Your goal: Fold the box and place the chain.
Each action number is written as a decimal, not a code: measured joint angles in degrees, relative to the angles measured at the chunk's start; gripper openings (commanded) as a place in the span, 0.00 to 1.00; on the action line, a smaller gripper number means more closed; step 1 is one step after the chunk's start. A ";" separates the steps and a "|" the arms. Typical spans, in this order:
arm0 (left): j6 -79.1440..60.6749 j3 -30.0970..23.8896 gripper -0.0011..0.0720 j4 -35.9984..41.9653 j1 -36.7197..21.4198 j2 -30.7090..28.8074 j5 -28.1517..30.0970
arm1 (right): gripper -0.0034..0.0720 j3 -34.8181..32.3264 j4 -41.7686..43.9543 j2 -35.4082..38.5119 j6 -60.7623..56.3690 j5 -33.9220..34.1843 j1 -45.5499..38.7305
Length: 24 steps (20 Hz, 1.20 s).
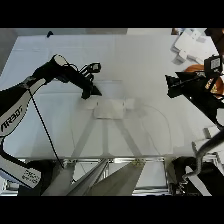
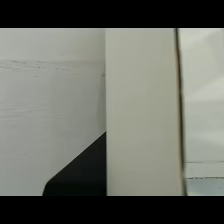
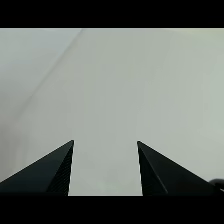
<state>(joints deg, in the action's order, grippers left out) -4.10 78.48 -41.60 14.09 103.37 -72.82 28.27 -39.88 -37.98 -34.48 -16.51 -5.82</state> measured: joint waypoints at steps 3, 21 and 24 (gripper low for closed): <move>-1.33 0.00 0.02 0.59 0.17 0.24 1.31 | 0.63 0.00 0.00 0.00 0.02 0.00 0.00; 4.26 0.00 0.03 -5.55 2.82 0.35 3.85 | 0.63 0.00 0.00 0.00 0.00 0.00 0.00; 6.38 0.00 0.03 -5.75 2.82 0.33 4.20 | 0.63 0.00 0.00 0.00 0.02 0.00 0.00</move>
